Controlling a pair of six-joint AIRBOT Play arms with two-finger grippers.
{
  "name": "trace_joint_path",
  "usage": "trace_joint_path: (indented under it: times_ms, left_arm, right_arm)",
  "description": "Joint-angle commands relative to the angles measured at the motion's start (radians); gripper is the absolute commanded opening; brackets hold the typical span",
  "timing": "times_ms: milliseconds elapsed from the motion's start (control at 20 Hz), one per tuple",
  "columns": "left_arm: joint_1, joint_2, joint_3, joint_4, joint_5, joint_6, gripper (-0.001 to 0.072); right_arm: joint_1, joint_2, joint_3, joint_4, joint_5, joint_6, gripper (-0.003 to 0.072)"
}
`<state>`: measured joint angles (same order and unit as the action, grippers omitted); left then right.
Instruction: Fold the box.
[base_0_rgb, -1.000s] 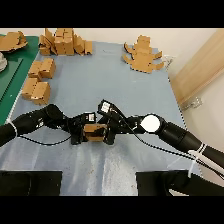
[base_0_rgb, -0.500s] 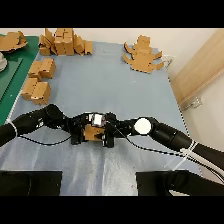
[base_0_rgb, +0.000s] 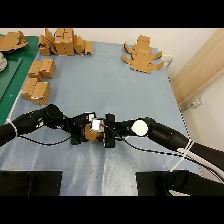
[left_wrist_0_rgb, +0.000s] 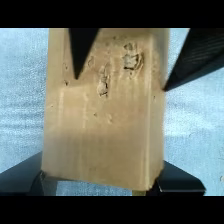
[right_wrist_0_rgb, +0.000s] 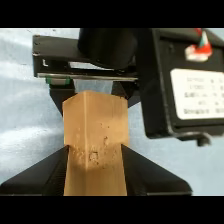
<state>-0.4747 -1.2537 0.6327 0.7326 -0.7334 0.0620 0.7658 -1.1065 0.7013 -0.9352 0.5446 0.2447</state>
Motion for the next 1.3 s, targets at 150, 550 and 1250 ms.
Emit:
trace_joint_path:
  times_ms: [150, 550, 1250]
  left_arm:
    - [0.000, 0.001, 0.000, 0.000, 0.000, 0.000, 0.0408]
    - [0.000, 0.001, 0.000, 0.000, 0.000, 0.000, 0.0408]
    - [0.000, 0.001, 0.000, 0.000, -0.001, 0.001, 0.0408]
  right_arm:
    - [0.003, -0.003, 0.000, -0.079, -0.034, -0.002, 0.0495]
    - [0.003, -0.002, 0.000, -0.079, 0.005, -0.002, 0.0322]
    - [0.040, 0.050, 0.000, -0.142, -0.042, -0.002, 0.0268]
